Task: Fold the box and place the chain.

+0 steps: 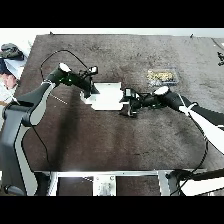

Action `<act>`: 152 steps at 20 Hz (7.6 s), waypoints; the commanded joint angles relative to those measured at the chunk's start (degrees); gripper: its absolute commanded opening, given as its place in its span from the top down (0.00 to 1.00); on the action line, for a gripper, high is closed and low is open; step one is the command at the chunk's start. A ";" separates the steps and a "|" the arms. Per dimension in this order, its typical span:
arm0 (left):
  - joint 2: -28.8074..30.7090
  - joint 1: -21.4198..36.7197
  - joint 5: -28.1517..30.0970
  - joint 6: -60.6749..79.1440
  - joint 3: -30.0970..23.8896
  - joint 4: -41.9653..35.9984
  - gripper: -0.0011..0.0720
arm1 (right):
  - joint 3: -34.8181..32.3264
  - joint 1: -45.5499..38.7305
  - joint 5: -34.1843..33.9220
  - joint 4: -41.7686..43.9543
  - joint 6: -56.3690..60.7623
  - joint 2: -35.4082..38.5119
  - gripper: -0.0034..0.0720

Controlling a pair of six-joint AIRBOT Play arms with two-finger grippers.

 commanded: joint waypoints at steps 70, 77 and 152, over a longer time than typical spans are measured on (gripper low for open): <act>0.00 0.04 0.04 0.00 0.00 -0.20 0.97 | 28.98 -2.56 11.91 -5.51 8.02 -20.90 0.07; 0.00 0.04 0.02 0.00 0.00 -0.22 0.97 | 29.70 -2.27 12.15 -4.46 7.98 -20.92 0.07; 0.00 0.04 0.02 -0.02 0.00 -0.44 0.97 | 29.68 -3.17 11.72 -1.64 7.56 -23.76 0.17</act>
